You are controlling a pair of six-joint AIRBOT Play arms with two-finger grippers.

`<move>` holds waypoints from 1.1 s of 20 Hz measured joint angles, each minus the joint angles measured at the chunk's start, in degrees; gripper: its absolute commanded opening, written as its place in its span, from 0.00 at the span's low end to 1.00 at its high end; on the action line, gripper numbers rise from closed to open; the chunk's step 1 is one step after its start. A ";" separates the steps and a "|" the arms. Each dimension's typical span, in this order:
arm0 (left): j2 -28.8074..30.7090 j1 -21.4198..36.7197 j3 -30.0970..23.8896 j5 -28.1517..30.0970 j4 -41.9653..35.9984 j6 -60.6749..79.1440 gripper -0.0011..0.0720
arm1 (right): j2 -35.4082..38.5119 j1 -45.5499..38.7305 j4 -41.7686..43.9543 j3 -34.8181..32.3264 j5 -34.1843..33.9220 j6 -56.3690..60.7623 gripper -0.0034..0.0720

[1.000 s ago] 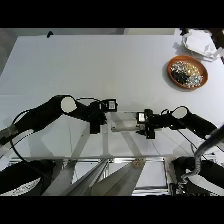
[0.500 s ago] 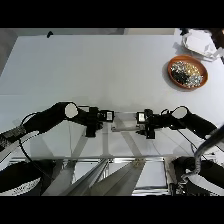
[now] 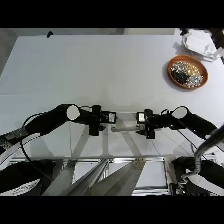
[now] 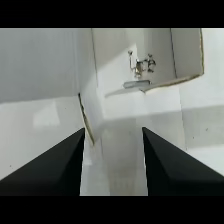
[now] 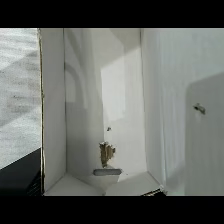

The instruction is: Fold the box and place the chain.

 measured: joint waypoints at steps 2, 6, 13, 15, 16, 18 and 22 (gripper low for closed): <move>0.00 -0.15 -0.02 0.33 -0.39 0.61 0.55 | 0.00 0.00 -0.02 0.00 0.00 0.00 0.57; 0.00 -0.68 0.00 0.42 -1.55 1.18 0.36 | 0.00 0.00 -0.02 0.00 0.00 0.00 0.57; 0.00 -2.80 -0.02 -0.28 -5.95 4.15 0.14 | 0.00 0.00 -0.02 0.00 0.00 0.00 0.57; 0.00 -3.04 -0.02 -0.09 -6.78 4.85 0.12 | 0.00 0.00 -0.02 0.00 0.00 0.00 0.57; 0.00 -3.08 -0.02 0.11 -7.17 5.01 0.12 | -0.02 0.00 -0.02 0.00 0.00 0.02 0.57; 0.00 -3.28 -0.02 0.61 -7.52 5.29 0.12 | 0.00 0.00 -0.02 0.00 0.00 0.04 0.57; -0.02 -4.87 -0.02 3.45 -8.74 5.53 0.13 | -0.02 0.00 -0.02 0.00 0.00 0.04 0.57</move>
